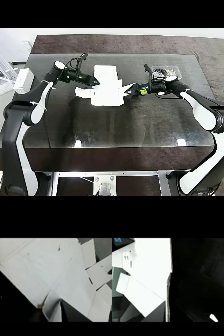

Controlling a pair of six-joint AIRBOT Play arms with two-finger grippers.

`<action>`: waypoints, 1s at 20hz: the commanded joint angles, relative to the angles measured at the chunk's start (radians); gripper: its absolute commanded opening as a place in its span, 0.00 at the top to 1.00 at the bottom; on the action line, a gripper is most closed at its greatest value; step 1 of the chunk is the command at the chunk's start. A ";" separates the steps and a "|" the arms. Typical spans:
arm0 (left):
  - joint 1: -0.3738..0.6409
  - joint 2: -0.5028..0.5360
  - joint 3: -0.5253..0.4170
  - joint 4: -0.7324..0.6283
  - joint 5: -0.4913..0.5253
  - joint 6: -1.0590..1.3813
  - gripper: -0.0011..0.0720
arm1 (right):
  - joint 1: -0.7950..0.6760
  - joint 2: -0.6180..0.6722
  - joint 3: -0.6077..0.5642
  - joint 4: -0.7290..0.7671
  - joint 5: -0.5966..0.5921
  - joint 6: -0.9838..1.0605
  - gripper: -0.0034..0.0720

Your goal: Fold the box and place the chain.

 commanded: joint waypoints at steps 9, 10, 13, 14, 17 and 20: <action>0.000 -0.001 -0.001 -0.099 -0.084 0.207 0.96 | -0.006 0.001 0.000 0.006 0.049 -0.048 0.76; 0.000 -0.001 -0.002 -0.098 -0.098 0.251 0.96 | -0.007 0.001 0.000 0.006 0.048 -0.048 0.75; 0.000 -0.001 -0.043 -0.116 -0.108 0.425 0.96 | -0.039 0.002 0.000 0.017 0.061 -0.054 0.76; 0.000 -0.001 -0.064 -0.137 -0.118 0.504 0.96 | -0.059 0.002 0.001 0.035 0.069 -0.055 0.76; 0.000 -0.001 -0.110 -0.168 -0.135 0.728 0.96 | -0.144 0.002 0.001 0.121 0.079 -0.070 0.76; 0.017 -0.001 -0.117 -0.200 -0.202 0.855 0.96 | -0.215 0.002 0.001 0.203 0.088 -0.106 0.76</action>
